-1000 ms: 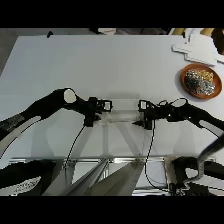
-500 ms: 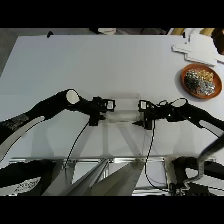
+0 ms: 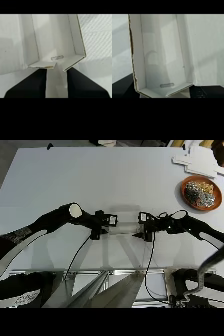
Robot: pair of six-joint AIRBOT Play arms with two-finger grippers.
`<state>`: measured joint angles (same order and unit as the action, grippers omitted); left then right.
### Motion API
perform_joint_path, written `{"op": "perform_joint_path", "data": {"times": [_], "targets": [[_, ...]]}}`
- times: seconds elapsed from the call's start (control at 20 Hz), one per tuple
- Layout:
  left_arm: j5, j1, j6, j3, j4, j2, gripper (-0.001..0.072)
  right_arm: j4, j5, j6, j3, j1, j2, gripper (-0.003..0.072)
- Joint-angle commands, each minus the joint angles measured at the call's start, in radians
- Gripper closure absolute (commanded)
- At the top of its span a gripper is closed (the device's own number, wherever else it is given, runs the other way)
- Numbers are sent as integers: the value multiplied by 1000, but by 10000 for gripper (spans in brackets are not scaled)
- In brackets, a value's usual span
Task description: Fold the box and place the chain.
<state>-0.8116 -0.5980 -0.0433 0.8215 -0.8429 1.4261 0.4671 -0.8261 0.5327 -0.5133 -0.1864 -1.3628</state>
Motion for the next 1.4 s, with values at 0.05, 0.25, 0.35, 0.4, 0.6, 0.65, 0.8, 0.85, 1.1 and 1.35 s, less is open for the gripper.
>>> {"op": "perform_joint_path", "data": {"times": [0.05,0.25,0.35,0.4,0.6,0.65,0.8,0.85,1.1,1.35], "targets": [[32,-8,-2,0,40,1,551,0,0,0,0,0,0,391],[57,-9,-1,0,100,1,576,0,0,0,0,0,0,391],[61,-9,-1,0,104,1,576,0,0,0,0,0,0,391],[64,-9,-1,0,107,1,575,0,0,0,0,0,0,391],[98,-35,-1,0,130,19,574,0,0,0,0,0,0,391],[114,-43,-2,0,131,25,574,0,0,0,0,0,0,391],[131,-56,0,0,140,26,538,0,0,0,0,0,0,391],[126,-58,3,0,140,26,480,0,0,0,0,0,0,391],[112,-71,3,0,139,26,331,0,0,0,0,0,0,391],[113,-73,6,0,139,26,72,0,0,0,0,0,0,391]]}}
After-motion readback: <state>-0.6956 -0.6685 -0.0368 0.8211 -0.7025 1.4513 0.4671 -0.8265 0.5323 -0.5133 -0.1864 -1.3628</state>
